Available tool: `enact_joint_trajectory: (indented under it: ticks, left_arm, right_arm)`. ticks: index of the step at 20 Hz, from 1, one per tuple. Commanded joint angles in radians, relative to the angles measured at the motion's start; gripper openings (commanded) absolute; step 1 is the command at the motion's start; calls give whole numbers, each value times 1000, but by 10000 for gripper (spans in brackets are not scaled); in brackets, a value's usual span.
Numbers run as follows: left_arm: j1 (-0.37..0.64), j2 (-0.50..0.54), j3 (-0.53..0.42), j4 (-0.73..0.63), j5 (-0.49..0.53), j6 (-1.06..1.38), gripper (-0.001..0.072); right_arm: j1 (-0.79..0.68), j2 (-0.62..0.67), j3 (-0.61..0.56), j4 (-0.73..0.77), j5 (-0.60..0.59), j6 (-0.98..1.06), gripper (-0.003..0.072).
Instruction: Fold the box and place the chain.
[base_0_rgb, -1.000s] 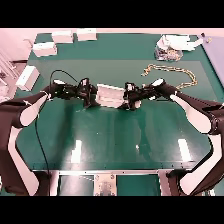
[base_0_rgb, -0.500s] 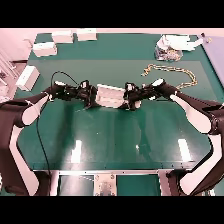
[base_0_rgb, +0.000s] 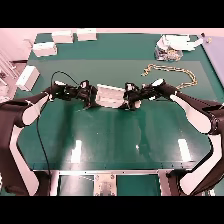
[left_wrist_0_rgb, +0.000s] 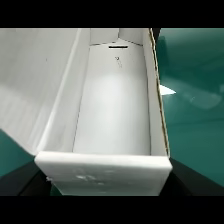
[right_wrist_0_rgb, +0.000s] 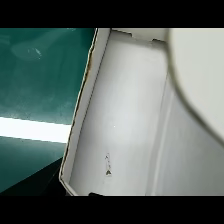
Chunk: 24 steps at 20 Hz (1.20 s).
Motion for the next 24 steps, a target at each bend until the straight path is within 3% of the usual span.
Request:
enact_joint_trajectory:
  ticks: [1, 16, 24]
  left_arm:
    - [0, 1, 6, -8, -15, -4, 707]
    - [3, 1, 6, -6, -18, -3, 720]
    - [3, 27, 6, 55, 40, -74, 720]
  right_arm:
    - [1, 0, 0, 1, -2, 1, 479]
    - [1, 0, 0, 1, -2, 1, 479]
    - [1, 0, 0, 1, -2, 0, 478]
